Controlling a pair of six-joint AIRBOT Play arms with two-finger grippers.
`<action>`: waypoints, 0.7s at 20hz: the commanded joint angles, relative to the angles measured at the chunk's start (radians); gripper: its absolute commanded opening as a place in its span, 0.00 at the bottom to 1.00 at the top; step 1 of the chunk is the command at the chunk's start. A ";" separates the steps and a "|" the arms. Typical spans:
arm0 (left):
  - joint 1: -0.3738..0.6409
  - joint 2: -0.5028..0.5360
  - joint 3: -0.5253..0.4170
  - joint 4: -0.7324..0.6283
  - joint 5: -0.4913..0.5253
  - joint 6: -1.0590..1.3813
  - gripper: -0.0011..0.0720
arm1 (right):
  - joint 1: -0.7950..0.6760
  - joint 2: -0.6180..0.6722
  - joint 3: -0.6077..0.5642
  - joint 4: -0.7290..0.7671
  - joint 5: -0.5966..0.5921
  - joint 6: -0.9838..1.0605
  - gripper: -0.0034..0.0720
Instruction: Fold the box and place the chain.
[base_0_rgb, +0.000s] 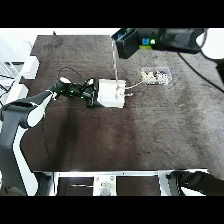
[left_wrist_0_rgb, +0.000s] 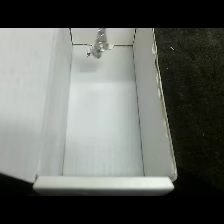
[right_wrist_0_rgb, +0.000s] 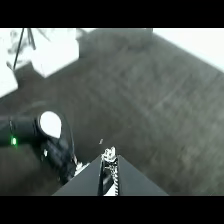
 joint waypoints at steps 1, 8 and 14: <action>0.000 0.000 0.000 0.000 0.000 0.000 0.87 | 0.001 -0.026 -0.097 0.041 -0.042 0.000 0.05; 0.000 0.000 0.000 0.000 0.000 0.000 0.87 | -0.001 -0.220 -0.318 0.046 -0.261 0.000 0.06; 0.000 0.000 0.000 0.000 0.000 0.000 0.87 | -0.074 -0.196 -0.319 -0.126 -0.092 -0.001 0.76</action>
